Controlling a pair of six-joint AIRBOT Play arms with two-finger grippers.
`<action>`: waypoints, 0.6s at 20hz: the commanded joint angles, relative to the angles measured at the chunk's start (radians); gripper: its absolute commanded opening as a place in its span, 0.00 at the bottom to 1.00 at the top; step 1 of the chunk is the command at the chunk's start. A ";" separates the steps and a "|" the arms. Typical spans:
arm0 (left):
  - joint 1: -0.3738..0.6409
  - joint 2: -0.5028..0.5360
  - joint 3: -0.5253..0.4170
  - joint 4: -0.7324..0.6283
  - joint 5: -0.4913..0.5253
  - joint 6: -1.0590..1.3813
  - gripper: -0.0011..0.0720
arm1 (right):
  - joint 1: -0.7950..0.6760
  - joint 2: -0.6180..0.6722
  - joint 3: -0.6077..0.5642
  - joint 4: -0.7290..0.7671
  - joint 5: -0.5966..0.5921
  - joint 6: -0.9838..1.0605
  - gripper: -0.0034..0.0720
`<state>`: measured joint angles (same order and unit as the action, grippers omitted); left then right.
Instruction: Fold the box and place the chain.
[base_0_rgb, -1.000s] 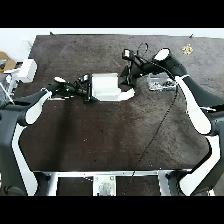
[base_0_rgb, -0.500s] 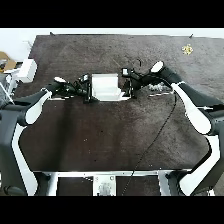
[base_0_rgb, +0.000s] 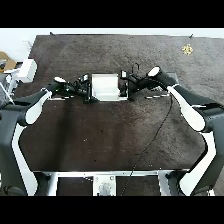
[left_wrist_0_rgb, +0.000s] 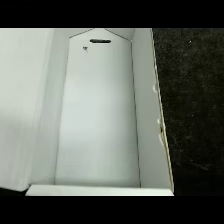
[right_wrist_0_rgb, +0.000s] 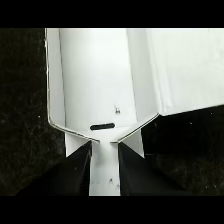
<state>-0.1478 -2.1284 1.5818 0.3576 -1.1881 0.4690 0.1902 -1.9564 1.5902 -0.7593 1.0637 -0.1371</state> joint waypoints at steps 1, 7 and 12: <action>0.001 0.001 0.000 0.000 0.000 0.001 0.32 | 0.014 -0.008 0.000 0.058 -0.008 -0.019 0.31; 0.001 0.001 0.000 0.000 0.001 0.001 0.32 | 0.075 -0.014 0.000 0.065 -0.080 -0.029 0.31; 0.001 0.001 0.000 0.000 0.000 0.001 0.32 | 0.075 -0.022 0.000 0.076 -0.080 -0.037 0.32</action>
<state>-0.1463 -2.1284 1.5818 0.3584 -1.1873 0.4698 0.2607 -1.9755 1.5902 -0.6941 0.9871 -0.1654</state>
